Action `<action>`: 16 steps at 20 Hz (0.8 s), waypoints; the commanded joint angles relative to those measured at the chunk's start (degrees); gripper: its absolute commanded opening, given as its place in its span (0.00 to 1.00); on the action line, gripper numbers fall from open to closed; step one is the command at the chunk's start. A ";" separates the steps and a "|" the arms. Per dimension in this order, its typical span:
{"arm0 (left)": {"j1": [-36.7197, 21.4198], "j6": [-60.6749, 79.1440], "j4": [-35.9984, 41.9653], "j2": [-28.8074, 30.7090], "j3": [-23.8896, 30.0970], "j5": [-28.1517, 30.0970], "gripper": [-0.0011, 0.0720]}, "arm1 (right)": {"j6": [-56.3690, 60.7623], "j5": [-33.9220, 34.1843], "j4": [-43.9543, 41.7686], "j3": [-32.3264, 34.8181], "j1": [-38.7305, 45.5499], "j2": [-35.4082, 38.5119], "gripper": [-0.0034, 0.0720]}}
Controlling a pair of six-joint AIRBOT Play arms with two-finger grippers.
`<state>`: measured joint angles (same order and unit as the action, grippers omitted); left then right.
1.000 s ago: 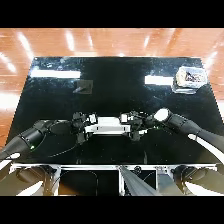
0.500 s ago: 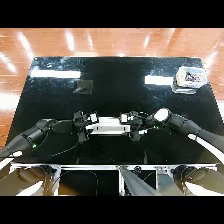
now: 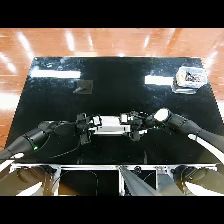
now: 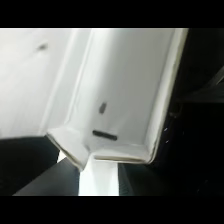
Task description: Fold the box and place the chain.
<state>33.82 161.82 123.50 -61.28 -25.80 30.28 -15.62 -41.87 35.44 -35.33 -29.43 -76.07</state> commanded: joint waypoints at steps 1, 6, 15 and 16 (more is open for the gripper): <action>1.31 -0.02 0.42 -0.07 -0.07 -0.87 0.43 | 0.02 0.02 -0.02 0.04 0.02 -0.04 0.77; 1.36 0.00 3.48 -0.07 -0.37 -1.46 0.43 | 0.02 0.02 -0.02 0.04 0.02 -0.04 0.77; 1.38 0.07 6.03 -0.11 -0.37 -3.58 0.42 | 0.02 0.07 0.15 0.04 -0.15 -0.07 0.77; 1.38 0.04 6.80 -0.11 -0.37 -3.54 0.42 | 0.04 0.07 0.15 0.04 -0.15 -0.07 0.77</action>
